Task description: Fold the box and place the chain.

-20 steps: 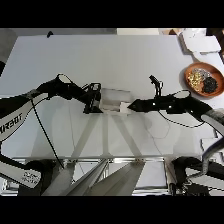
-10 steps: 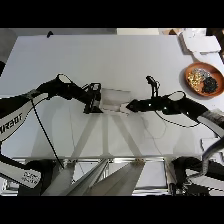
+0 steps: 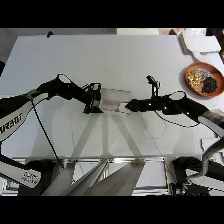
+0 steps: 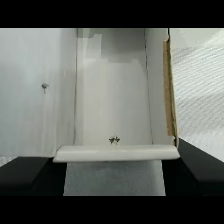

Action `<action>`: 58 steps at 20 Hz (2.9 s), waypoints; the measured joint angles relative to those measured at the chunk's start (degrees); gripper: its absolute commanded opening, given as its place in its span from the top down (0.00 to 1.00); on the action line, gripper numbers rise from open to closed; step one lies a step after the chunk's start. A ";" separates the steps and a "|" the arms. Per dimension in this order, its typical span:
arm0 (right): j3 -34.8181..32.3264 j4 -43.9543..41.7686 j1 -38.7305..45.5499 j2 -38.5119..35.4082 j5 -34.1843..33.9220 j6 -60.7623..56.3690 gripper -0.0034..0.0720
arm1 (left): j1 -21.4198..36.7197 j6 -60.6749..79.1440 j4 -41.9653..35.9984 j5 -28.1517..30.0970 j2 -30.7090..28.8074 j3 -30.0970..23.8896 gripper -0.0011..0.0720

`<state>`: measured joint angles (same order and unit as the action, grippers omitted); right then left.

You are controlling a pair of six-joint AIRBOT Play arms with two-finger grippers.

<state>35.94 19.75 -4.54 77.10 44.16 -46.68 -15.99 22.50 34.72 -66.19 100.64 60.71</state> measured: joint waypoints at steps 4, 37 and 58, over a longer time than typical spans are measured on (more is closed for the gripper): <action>0.02 -0.07 -0.68 -1.14 0.63 0.00 0.10 | 0.00 0.00 0.00 -0.02 0.00 0.00 0.64; 10.95 59.30 -18.71 -0.90 -10.49 -64.81 0.20 | 0.00 0.00 0.00 -0.04 0.00 0.00 0.64; 24.52 78.82 -26.16 10.84 4.59 -92.52 0.81 | 0.00 -0.20 -0.20 0.02 0.02 0.00 0.64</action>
<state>60.47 98.56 -30.70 87.94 48.75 -139.20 -15.99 22.31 34.52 -66.17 100.66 60.71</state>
